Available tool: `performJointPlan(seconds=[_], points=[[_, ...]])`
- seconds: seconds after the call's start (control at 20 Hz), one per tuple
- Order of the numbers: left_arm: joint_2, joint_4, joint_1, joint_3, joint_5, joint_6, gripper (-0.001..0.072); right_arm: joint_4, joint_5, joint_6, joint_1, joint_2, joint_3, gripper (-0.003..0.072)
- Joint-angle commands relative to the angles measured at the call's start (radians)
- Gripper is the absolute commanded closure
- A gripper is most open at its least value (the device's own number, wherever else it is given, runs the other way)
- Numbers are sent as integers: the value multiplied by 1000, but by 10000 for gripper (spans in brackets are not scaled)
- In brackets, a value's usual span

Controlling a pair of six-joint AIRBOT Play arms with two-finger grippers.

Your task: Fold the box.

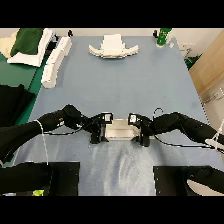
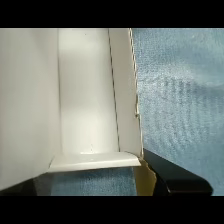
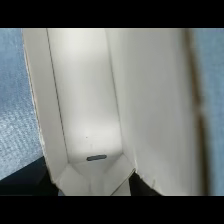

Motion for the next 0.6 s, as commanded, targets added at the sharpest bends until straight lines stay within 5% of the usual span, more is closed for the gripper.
performJointPlan(seconds=[0.0,0.45,0.55], points=[[0,0,-1,-1,-7,-13,15,0,0,1,0,0,0,168],[1,-4,-26,-1,49,-66,19,0,0,2,0,0,0,168],[1,-4,-26,0,58,-66,74,0,0,2,-1,0,0,168]])
